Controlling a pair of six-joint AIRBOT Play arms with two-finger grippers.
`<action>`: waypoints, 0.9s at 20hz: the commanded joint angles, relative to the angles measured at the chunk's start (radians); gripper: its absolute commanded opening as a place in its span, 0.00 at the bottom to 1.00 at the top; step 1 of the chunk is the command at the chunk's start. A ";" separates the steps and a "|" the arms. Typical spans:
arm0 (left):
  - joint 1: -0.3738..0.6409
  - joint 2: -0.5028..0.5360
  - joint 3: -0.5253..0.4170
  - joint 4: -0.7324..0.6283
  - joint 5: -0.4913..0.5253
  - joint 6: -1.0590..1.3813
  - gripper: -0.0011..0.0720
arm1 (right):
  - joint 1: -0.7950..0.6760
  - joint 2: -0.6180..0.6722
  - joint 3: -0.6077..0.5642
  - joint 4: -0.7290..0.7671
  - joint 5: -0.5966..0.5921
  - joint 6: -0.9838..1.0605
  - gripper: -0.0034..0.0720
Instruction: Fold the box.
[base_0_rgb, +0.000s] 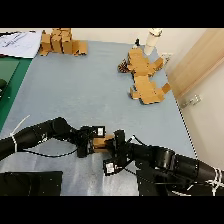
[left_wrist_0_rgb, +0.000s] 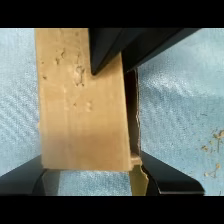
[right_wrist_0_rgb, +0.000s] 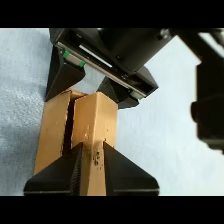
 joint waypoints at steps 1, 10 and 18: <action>0.001 0.000 0.001 0.001 0.000 0.001 0.65 | 0.006 -0.022 0.000 0.038 -0.006 0.000 0.30; 0.001 0.000 0.001 0.001 0.000 0.001 0.65 | 0.039 -0.016 0.001 0.101 -0.029 -0.001 0.31; 0.001 0.000 0.001 0.001 0.000 0.001 0.65 | 0.039 0.061 0.001 0.081 -0.081 0.022 0.45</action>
